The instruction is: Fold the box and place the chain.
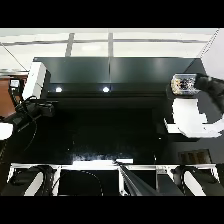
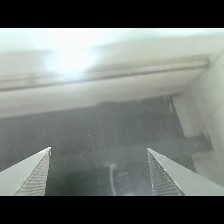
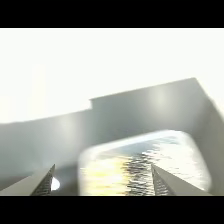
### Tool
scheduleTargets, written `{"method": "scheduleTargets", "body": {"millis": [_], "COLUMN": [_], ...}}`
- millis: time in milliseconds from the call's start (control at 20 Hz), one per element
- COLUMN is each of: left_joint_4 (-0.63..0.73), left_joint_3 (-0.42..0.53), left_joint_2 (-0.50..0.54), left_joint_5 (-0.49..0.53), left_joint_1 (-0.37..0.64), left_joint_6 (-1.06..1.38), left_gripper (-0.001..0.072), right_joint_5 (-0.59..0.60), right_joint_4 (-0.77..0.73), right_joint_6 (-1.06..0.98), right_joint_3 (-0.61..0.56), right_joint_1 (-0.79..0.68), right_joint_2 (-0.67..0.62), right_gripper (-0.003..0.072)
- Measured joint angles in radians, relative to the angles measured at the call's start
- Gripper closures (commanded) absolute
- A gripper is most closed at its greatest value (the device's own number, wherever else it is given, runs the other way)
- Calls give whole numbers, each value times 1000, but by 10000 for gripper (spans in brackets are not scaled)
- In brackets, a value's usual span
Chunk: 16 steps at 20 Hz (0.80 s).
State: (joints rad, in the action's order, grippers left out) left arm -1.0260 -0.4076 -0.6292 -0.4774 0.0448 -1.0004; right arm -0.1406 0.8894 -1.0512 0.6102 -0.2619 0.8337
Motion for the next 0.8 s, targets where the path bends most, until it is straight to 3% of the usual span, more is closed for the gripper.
{"method": "scheduleTargets", "body": {"millis": [100, 250, 400, 550, 750, 800], "left_joint_4": [0, -1, -2, -6, -8, -8], "left_joint_3": [0, 0, 0, 0, 0, 0], "left_joint_2": [-2, -6, -8, -15, -41, -50], "left_joint_5": [20, 13, -18, -60, -83, -84], "left_joint_1": [0, -1, -6, -35, -84, -98], "left_joint_6": [0, 0, 8, 34, 48, 50], "left_gripper": [0, 0, 0, 1, 19, 20], "right_joint_5": [-197, -526, -809, -1015, -1155, -1182], "right_joint_4": [70, 304, 441, 372, 298, 301], "right_joint_6": [-78, -304, -337, -163, 26, 51], "right_joint_3": [134, 323, 459, 533, 600, 615], "right_joint_1": [-193, -459, -647, -730, -719, -706], "right_joint_2": [105, 277, 438, 565, 679, 702], "right_gripper": [-9, -10, -9, -8, -8, 56]}}
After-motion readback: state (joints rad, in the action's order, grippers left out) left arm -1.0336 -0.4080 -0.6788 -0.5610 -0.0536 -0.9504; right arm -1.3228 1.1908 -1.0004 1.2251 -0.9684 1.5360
